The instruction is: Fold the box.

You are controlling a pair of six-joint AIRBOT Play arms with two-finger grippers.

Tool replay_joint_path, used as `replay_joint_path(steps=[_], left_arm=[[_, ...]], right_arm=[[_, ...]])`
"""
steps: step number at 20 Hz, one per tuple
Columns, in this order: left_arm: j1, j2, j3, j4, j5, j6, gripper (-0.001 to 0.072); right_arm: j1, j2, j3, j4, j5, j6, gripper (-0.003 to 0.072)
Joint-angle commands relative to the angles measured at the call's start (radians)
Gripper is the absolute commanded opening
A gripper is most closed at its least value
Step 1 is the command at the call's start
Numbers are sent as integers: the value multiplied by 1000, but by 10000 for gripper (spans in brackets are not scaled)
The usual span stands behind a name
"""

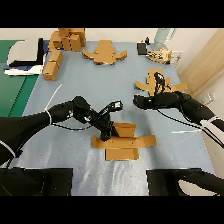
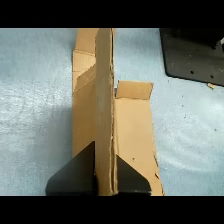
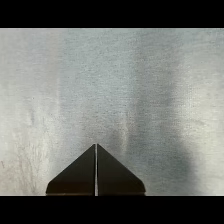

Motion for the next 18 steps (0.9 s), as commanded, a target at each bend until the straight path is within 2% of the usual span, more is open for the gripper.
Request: replay_joint_path(steps=[1, 12, 13, 15, 18], left_arm=[[-2, 0, 3, 7, 3, -17, 15], [-2, 12, 17, 7, 8, -28, 16], [-2, 12, 17, 6, 12, -29, 16], [-3, 12, 17, 6, 11, -28, 16], [-3, 11, 17, 6, 12, -28, 16]], right_arm=[[1, 0, 0, -11, -18, 0, 16], [1, 0, 0, -66, -77, 0, 2], [1, 3, 1, -88, -108, 0, 1], [1, 48, 10, -184, -245, 37, 0], [40, 211, 11, -376, -476, 194, 0]])
